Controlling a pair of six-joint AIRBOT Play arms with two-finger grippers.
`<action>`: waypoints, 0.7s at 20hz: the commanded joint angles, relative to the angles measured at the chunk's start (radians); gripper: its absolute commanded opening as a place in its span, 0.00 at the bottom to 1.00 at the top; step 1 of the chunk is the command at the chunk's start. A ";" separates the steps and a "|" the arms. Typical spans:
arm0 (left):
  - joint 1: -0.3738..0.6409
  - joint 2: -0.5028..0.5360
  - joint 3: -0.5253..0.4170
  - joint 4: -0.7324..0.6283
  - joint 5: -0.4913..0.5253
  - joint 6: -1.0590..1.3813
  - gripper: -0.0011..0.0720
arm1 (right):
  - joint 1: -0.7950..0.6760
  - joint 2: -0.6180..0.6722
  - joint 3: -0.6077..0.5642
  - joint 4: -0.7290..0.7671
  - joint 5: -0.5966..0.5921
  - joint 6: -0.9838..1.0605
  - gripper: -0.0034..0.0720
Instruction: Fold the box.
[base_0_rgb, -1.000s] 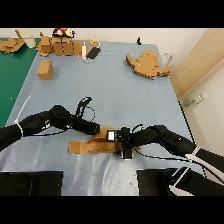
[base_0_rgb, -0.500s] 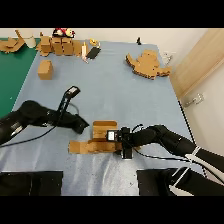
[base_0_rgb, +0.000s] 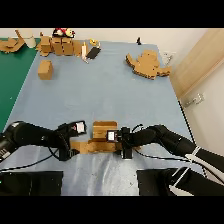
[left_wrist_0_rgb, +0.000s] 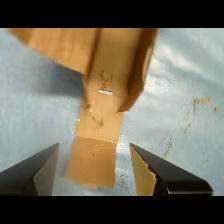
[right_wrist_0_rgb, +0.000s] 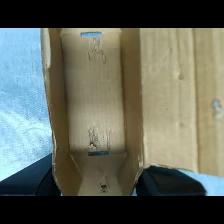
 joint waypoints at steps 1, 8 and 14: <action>-0.098 -0.083 -0.010 0.040 0.101 0.087 0.96 | 0.001 0.000 0.001 -0.013 0.000 0.000 0.82; -0.112 -0.217 0.032 -0.030 0.177 0.087 0.96 | 0.001 0.000 0.001 -0.013 0.000 0.000 0.82; -0.116 -0.219 0.042 -0.052 0.174 0.087 0.68 | 0.001 0.000 0.001 -0.013 0.000 0.000 0.82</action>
